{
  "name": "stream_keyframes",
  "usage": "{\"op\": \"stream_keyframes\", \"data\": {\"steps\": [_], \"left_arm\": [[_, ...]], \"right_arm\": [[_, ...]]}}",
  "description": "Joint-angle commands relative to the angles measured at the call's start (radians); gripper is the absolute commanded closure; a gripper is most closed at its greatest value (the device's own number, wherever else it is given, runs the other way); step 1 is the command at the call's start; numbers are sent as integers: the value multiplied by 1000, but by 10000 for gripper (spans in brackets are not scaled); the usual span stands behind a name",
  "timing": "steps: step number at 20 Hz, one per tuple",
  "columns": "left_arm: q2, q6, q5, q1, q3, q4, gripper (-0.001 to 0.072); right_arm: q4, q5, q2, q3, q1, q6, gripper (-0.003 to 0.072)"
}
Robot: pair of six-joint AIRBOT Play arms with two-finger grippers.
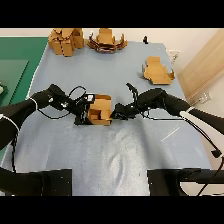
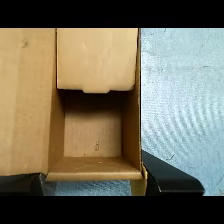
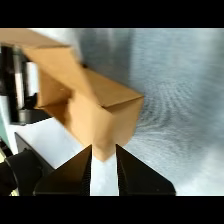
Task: Fold the box.
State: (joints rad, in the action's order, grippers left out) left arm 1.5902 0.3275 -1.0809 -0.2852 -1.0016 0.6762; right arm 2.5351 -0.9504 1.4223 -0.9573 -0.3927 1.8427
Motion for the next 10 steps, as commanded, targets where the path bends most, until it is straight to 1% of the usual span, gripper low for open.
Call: {"op": "stream_keyframes", "data": {"steps": [1, 3, 4, 5, 6, 8, 10], "left_arm": [[0, -6, -3, 0, 0, 1, 483], [0, -7, -3, 0, 0, 1, 483], [0, -7, -3, 0, 0, 1, 483], [0, -7, -4, 0, 0, 0, 483], [0, -7, -4, 0, 0, 1, 483], [0, -7, -8, 0, 0, 0, 483], [0, -7, -9, 0, 0, 0, 483]], "right_arm": [[11, -3, -10, -5, -14, -10, 445], [11, 18, 2, -5, -26, -11, 410], [12, 30, 13, -5, -28, -22, 329], [11, 45, 24, -6, -32, -40, 304], [10, 59, 34, -6, -40, -53, 262], [-23, 79, 47, -11, -54, -89, 262], [-87, 108, 51, -31, -71, -169, 262]]}}
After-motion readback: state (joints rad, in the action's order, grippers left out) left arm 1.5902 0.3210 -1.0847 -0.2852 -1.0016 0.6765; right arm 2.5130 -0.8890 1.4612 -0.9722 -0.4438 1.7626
